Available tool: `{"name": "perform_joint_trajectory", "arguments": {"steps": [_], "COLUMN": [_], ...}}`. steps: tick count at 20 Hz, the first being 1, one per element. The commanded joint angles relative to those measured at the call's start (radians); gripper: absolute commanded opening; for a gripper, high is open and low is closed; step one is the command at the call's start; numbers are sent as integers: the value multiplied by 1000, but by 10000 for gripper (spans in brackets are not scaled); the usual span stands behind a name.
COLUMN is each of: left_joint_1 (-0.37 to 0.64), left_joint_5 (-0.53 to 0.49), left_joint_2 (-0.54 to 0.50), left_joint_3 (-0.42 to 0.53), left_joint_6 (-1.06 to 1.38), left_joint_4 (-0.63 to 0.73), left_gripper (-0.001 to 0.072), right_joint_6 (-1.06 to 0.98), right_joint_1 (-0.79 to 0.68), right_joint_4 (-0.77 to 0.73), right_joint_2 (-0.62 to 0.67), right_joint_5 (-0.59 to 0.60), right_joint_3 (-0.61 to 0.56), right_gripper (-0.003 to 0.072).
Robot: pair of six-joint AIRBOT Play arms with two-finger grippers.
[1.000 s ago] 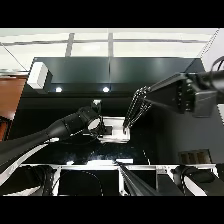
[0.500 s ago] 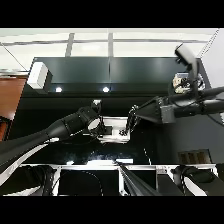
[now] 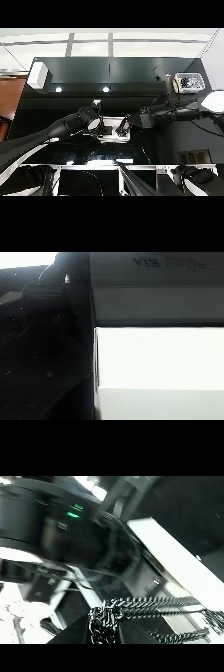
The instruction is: Fold the box and place the chain.
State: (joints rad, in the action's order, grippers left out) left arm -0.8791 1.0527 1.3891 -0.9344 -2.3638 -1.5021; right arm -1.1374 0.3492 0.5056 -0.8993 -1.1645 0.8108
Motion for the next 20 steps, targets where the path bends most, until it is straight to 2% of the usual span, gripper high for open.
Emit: {"name": "perform_joint_trajectory", "arguments": {"steps": [1, 5, 9, 12, 16, 20], "left_joint_1": [1, 1, 1, 1, 1, 1], "left_joint_5": [-1, 0, 0, 0, 0, 0], "left_joint_2": [0, 0, 0, 0, 0, 0], "left_joint_3": [0, 0, 0, 0, 0, 0], "left_joint_6": [0, 0, 0, 0, 0, 0], "left_joint_4": [0, 0, 0, 0, 0, 0], "left_gripper": [26, 26, 26, 26, 26, 26], "right_joint_6": [-11, -18, -17, 3, 4, 1], "right_joint_1": [26, 107, 126, 114, 82, 83], "right_joint_4": [30, 27, 22, -11, -32, -88], "right_joint_2": [-26, -112, -158, -158, -156, -157], "right_joint_5": [77, 174, 211, 177, 70, 65], "right_joint_3": [-55, -66, -66, -33, 79, 108], "right_gripper": [4, 4, 5, 4, 4, 5]}}
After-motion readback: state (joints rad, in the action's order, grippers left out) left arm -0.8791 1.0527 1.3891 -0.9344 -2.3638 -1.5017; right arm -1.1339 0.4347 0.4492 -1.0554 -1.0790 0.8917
